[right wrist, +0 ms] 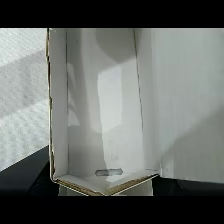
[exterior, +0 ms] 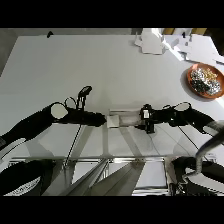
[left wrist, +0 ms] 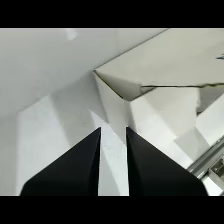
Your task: Fold the box and place the chain.
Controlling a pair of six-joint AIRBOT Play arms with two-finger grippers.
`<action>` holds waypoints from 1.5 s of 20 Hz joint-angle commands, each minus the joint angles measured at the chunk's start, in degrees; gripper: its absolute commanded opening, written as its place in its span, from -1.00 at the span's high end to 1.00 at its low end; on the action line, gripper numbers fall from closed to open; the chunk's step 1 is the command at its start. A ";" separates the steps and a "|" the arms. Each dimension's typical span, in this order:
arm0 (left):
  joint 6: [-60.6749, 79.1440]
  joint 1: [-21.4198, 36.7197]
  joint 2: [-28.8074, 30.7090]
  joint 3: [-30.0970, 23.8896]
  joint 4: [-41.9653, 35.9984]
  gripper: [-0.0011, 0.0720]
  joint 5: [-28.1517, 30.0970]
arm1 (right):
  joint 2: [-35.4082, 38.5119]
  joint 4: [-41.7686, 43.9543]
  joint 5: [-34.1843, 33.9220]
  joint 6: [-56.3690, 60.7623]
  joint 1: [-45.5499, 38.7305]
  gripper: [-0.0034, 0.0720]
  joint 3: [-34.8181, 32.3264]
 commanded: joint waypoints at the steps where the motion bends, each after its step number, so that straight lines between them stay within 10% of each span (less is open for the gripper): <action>1: 3.65 -1.68 0.35 0.09 -3.34 0.38 1.46 | 0.02 0.00 0.02 0.00 0.04 -0.16 0.00; 15: 2.27 -4.92 -1.99 2.97 -1.27 0.16 2.14 | 0.02 -0.02 0.02 0.00 0.04 -0.16 0.00; 30: -44.92 -14.56 -15.58 23.93 32.98 0.17 -13.81 | 0.02 -0.02 0.02 0.00 0.04 -0.16 0.00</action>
